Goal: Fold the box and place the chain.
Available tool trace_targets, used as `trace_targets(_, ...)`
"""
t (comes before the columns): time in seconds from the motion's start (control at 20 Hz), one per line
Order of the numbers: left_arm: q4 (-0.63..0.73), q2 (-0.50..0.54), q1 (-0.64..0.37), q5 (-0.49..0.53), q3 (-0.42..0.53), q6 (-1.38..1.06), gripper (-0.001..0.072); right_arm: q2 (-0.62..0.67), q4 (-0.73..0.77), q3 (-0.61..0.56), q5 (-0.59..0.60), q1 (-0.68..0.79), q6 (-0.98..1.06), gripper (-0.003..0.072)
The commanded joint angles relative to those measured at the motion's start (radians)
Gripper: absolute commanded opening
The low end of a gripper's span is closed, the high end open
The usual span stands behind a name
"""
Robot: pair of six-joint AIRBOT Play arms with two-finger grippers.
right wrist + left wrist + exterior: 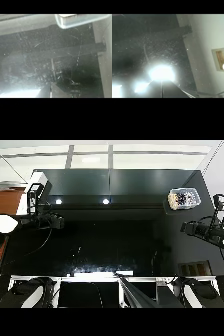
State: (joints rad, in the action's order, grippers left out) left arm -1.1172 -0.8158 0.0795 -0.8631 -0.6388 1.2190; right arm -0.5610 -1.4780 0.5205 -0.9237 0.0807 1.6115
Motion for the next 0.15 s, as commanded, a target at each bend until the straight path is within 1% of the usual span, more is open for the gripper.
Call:
trace_targets(0.0,-0.001,0.002,0.001,0.003,0.002,0.0,0.0028,0.001,0.001,0.0,0.001,0.0,0.0,0.0022)
trace_targets(0.1,-0.001,0.002,0.001,0.003,0.002,0.0,0.0027,0.001,0.001,0.0,0.001,0.0,0.0,0.0022)
